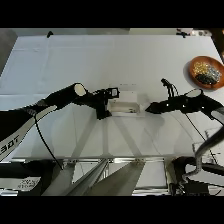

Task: Fold the box and place the chain.

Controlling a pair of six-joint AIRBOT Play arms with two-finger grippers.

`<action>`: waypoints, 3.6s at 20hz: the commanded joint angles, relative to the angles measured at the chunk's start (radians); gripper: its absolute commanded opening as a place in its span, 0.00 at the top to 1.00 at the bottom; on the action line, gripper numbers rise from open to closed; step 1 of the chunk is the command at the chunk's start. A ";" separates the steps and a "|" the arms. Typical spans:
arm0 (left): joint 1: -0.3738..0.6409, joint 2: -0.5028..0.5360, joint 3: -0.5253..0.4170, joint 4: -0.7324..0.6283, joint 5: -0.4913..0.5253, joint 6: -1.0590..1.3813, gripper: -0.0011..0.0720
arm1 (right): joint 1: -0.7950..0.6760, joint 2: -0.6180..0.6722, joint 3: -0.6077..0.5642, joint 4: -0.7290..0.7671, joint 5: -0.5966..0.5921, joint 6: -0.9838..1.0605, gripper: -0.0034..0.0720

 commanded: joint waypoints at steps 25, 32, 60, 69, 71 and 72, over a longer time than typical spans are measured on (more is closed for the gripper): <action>0.000 0.001 -0.001 0.000 0.000 0.000 0.70 | 0.058 0.000 0.000 0.233 0.106 -0.054 0.62; 0.000 0.001 -0.001 0.000 0.000 0.000 0.70 | 0.058 0.000 0.000 0.299 0.165 -0.053 0.47; 0.000 0.001 -0.001 0.000 -0.003 0.000 0.70 | 0.333 0.077 0.178 -0.213 -0.020 0.471 0.41; 0.000 0.001 -0.001 0.000 -0.003 0.000 0.70 | 0.450 0.076 0.267 -0.479 -0.045 0.807 0.42; 0.000 0.001 -0.001 0.000 -0.003 0.000 0.70 | 0.474 0.074 0.284 -0.483 -0.061 0.843 0.42; 0.000 0.001 -0.001 0.000 -0.003 0.000 0.70 | 0.484 0.073 0.286 -0.483 -0.065 0.857 0.43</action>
